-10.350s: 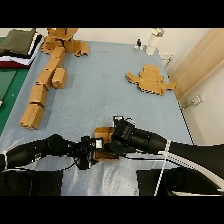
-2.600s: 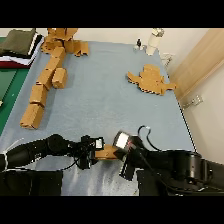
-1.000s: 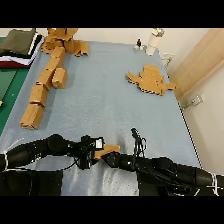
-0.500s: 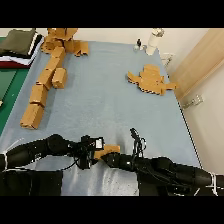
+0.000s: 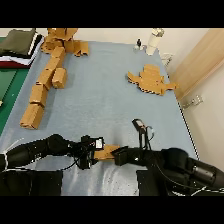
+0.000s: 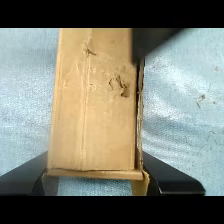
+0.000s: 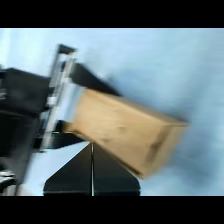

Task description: Fold the box.

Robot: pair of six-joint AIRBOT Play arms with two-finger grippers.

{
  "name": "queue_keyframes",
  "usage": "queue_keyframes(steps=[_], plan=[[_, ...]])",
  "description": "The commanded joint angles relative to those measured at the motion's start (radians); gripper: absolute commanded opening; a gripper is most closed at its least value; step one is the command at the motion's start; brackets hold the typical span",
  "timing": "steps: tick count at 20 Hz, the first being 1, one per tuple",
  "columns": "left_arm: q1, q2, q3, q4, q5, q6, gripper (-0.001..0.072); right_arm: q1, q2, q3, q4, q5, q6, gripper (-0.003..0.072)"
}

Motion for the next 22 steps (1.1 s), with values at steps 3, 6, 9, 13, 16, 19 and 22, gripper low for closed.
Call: queue_keyframes(steps=[3, 6, 9, 13, 16, 19, 22], plan=[[0.0, 0.0, 0.001, 0.0, 0.001, 0.0, 0.0412, -0.269, -0.019, 0.224, -0.35, -0.689, 0.017, 0.0001], [0.0, 0.0, 0.001, 0.0, 0.001, 0.0, 0.0412, -0.443, -0.081, 0.254, -0.255, -0.717, -0.079, 0.0002], [0.0, 0.0, 0.001, 0.0, 0.003, 0.0, 0.0411, -0.525, -0.147, 0.253, -0.24, -0.655, -0.085, 0.0001], [0.0, 0.0, 0.002, -0.003, 0.012, 0.0, 0.0411, -0.54, -0.244, 0.253, -0.213, -0.55, -0.079, 0.0001], [0.0, 0.0, 0.001, -0.003, 0.061, 0.0, 0.0411, -0.54, -0.325, 0.253, -0.193, -0.484, -0.066, 0.0001], [0.0, 0.0, 0.002, -0.003, 0.09, -0.013, 0.0411, -0.54, -0.396, 0.253, -0.171, -0.439, -0.066, 0.0002], [0.002, 0.029, 0.008, -0.003, 0.135, -0.056, 0.0411, -0.54, -0.438, 0.253, -0.146, -0.43, -0.067, 0.0002]])
